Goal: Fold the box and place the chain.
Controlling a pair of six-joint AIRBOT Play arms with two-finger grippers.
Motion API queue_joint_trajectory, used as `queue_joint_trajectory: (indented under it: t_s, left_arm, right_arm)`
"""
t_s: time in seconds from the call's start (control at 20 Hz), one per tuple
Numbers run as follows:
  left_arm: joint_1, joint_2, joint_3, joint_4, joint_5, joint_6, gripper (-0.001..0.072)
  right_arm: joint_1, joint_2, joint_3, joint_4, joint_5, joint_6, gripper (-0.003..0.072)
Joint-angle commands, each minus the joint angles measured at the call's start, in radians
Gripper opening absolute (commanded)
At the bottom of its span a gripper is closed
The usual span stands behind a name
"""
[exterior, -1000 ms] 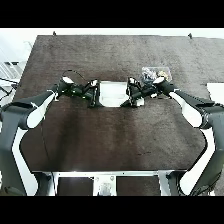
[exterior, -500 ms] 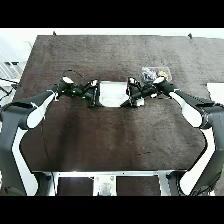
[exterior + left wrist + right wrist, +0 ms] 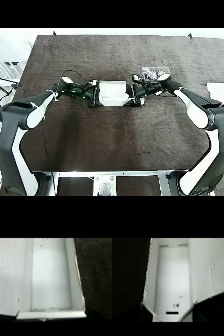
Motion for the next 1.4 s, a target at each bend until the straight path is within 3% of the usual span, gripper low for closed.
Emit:
queue_joint_trajectory:
  t_s: [0.0,0.25,0.3,0.4,0.45,0.65,0.9,1.35]
  left_arm:
    - [0.000,0.000,0.000,0.003,-0.007,0.001,0.0277]
    - [0.000,0.000,0.000,0.003,-0.008,0.000,0.0277]
    - [0.000,0.000,0.000,0.003,-0.009,0.000,0.0277]
    - [0.000,0.000,0.000,0.003,-0.009,0.000,0.0276]
    - [0.000,0.000,0.000,0.002,-0.009,0.000,0.0277]
    - [0.000,0.000,0.000,0.003,-0.008,0.000,0.0277]
    - [0.000,0.000,0.000,0.003,-0.008,0.000,0.0277]
    - [0.000,0.000,0.000,0.003,-0.009,-0.005,0.0277]
  right_arm:
    - [-0.042,0.045,0.001,-0.078,0.004,0.094,0.0717]
    - [-0.105,0.101,0.001,-0.040,0.154,0.115,0.0699]
    - [-0.106,0.114,0.001,-0.027,0.203,0.116,0.0586]
    - [-0.102,0.135,0.001,0.011,0.293,0.115,0.0137]
    - [-0.095,0.136,0.001,0.046,0.323,0.115,0.0019]
    - [-0.032,0.136,-0.006,0.180,0.241,0.119,0.0017]
    - [0.044,0.135,-0.006,0.193,-0.079,0.220,0.0016]
    - [0.042,0.070,0.000,0.191,-0.209,0.269,0.0016]
